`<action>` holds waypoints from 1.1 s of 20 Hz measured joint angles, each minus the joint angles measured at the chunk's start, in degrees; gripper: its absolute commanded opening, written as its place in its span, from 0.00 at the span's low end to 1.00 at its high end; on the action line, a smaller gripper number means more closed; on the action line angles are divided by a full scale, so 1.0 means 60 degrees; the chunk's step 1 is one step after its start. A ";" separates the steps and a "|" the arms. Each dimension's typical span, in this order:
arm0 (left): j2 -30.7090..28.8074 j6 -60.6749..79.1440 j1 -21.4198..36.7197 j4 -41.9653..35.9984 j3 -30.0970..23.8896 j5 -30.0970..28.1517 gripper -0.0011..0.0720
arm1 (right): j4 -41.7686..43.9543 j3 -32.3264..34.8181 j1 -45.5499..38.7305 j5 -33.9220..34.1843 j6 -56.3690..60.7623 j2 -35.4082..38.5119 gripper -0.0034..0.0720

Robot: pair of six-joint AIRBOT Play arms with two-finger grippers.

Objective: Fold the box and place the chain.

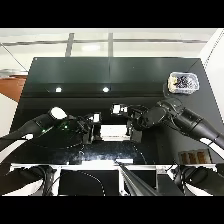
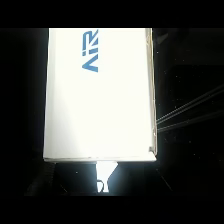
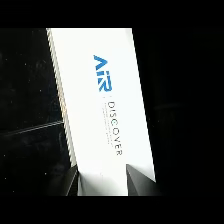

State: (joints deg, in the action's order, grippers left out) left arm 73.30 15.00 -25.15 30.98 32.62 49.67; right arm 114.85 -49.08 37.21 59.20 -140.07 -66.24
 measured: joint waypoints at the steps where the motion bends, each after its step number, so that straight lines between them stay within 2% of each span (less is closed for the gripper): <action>1: -0.0004 0.0000 0.0000 0.0000 0.0000 0.0000 0.65 | -0.0007 0.0000 0.0000 0.0000 0.0004 0.0000 0.51; 20: 0.0000 -0.0004 0.0000 0.0000 0.0000 -0.0015 0.65 | -0.0197 0.0022 0.0000 -0.0044 0.0025 -0.0022 0.51; 21: 0.0000 -0.0004 0.0000 0.0000 0.0000 -0.0018 0.65 | -0.0208 0.0033 0.0000 -0.0055 0.0025 -0.0022 0.57; 22: 0.0000 -0.0004 0.0000 0.0000 0.0000 -0.0022 0.65 | -0.0208 0.0051 0.0000 -0.0069 0.0033 -0.0022 0.70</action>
State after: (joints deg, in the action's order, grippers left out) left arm 73.30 14.98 -25.15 30.98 32.62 49.54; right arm 113.60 -48.77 37.21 58.78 -139.87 -66.37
